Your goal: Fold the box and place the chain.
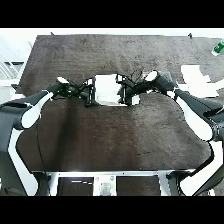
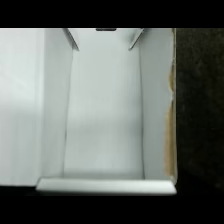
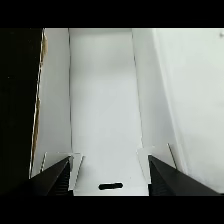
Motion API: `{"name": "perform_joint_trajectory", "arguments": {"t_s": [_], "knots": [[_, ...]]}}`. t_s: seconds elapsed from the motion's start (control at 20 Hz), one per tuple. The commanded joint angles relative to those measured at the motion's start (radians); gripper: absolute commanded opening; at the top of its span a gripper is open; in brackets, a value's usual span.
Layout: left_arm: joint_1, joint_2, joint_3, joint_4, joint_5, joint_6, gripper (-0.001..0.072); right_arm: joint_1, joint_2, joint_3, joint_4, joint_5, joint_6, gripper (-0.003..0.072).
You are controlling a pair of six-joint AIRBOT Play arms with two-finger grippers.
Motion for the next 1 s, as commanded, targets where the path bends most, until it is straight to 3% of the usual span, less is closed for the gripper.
{"name": "perform_joint_trajectory", "arguments": {"t_s": [0.0, 0.05, 0.2, 0.25, 0.45, 0.7, 0.95], "knots": [[0.0, -0.001, 0.0, 0.0, 0.0, 0.0, 0.0469, -0.002, 0.0, 0.0, 0.006, 0.002, 0.002, 0.061], [-0.001, -0.001, 0.0, 0.0, 0.0, 0.0, 0.0469, -0.002, 0.0, 0.0, 0.006, 0.002, 0.002, 0.058], [0.0, -0.001, 0.0, 0.0, 0.001, 0.0, 0.0469, -0.009, 0.006, 0.0, -0.015, 0.006, 0.079, 0.0156], [0.0, -0.001, 0.0, 0.0, 0.001, 0.0, 0.0469, -0.013, 0.013, 0.0, -0.05, 0.007, 0.117, 0.0123], [0.0, -0.001, 0.0, 0.0, 0.0, 0.0, 0.0469, -0.045, 0.07, 0.0, -0.144, 0.074, 0.259, 0.0013], [0.0, -0.001, 0.0, 0.0, 0.0, 0.0, 0.0469, -0.121, 0.169, 0.0, -0.143, 0.112, 0.582, 0.0012], [0.0, -0.001, 0.0, 0.0, 0.0, 0.0, 0.047, -0.265, 0.186, -0.019, -0.143, 0.136, 0.898, 0.0011]]}}
